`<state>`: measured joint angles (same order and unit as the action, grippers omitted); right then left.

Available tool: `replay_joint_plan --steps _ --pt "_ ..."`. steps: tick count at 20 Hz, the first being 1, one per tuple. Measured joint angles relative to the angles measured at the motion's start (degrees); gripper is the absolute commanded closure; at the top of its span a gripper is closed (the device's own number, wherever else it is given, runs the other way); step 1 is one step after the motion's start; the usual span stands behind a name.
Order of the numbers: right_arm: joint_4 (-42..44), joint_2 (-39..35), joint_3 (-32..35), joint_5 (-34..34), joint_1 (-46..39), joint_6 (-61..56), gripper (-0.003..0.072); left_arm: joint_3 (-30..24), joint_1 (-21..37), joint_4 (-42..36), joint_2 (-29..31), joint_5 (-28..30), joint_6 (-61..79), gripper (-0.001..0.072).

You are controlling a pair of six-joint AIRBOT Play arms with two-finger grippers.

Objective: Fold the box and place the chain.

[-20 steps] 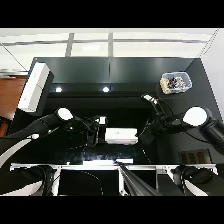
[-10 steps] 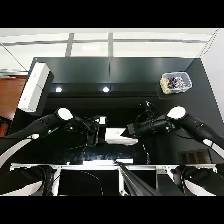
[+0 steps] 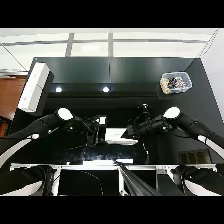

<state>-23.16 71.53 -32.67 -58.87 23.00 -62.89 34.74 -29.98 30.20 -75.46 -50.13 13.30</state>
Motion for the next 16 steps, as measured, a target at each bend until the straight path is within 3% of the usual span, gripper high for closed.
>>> replay_joint_plan --steps 5,7,16 --pt "-1.8 -0.7 -1.5 -1.0 -1.7 2.7 0.0676 0.0 0.0 0.0 0.1 0.0 -0.5 0.0290" --pt "-3.0 -3.1 -3.9 -4.4 -5.0 3.5 0.0676 0.2 0.5 1.7 0.8 -1.2 -2.4 -0.0007" --pt "-14.5 -19.3 -11.0 -15.5 -28.0 2.3 0.0676 1.9 2.1 11.9 9.9 -8.1 -18.4 -0.0003"
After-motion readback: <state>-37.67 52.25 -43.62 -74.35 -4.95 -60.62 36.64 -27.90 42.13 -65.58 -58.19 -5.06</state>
